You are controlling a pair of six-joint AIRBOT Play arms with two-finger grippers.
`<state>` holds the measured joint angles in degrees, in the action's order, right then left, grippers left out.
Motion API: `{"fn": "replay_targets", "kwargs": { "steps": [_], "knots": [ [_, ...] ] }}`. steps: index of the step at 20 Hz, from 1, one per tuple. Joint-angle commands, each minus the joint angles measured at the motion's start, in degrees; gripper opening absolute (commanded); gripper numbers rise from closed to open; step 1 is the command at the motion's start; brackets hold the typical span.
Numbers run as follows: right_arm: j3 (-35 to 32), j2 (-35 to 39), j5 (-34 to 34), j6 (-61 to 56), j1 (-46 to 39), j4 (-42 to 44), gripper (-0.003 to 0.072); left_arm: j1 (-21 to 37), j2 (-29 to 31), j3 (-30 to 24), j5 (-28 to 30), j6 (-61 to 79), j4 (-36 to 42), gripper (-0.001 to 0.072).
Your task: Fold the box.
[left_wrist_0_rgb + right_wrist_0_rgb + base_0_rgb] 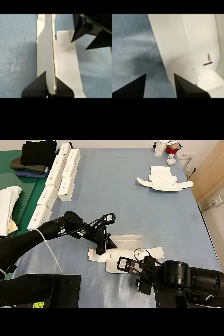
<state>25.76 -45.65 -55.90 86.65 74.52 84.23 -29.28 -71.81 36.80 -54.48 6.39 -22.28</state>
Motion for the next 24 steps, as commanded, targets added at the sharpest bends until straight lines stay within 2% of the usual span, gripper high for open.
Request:
{"fn": "replay_targets", "kwargs": {
  "steps": [1, 4, 6, 8, 9, 13, 15, 20, 24],
  "knots": [
    [1.0, -4.6, 3.0, -6.4, 1.9, -13.8, 0.0531, 0.0, 0.0, 0.0, 0.0, 0.0, 0.0, 0.0014],
    [1.2, -5.4, 3.1, -11.3, 1.9, -19.7, 0.0531, 0.0, 0.0, 0.0, 0.0, 0.0, 0.0, 0.0014],
    [2.1, -5.4, 2.9, -12.3, 1.9, -20.3, 0.0536, 0.0, 0.0, 0.0, 0.0, 0.0, 0.0, 0.0014],
    [3.4, -5.4, 2.2, -15.0, 1.9, -20.3, 0.0672, 0.0, 0.0, 0.0, 0.0, 0.0, 0.0, 0.0014],
    [4.2, -5.4, 1.1, -15.8, 1.9, -20.3, 0.0713, 0.0, 0.0, 0.0, 0.0, 0.0, 0.0, 0.0014],
    [6.9, -5.3, -6.1, -17.4, 1.9, -19.9, 0.0720, 0.0, 0.0, 0.0, 0.0, 0.0, 0.0, 0.0014],
    [6.7, -4.3, -6.9, -17.0, 1.8, -18.6, 0.0720, 0.0, 0.0, 0.0, 0.0, 0.0, 0.0, 0.0014],
    [3.3, 2.7, -3.5, -8.8, -3.3, -16.7, 0.0720, 0.0, 0.0, 0.0, 0.0, 0.0, 0.0, 0.0014],
    [0.1, 7.0, 2.6, 12.2, -15.9, -3.2, 0.0720, 0.0, 0.0, 0.0, 0.0, 0.0, 0.0, 0.0014]
  ]
}}
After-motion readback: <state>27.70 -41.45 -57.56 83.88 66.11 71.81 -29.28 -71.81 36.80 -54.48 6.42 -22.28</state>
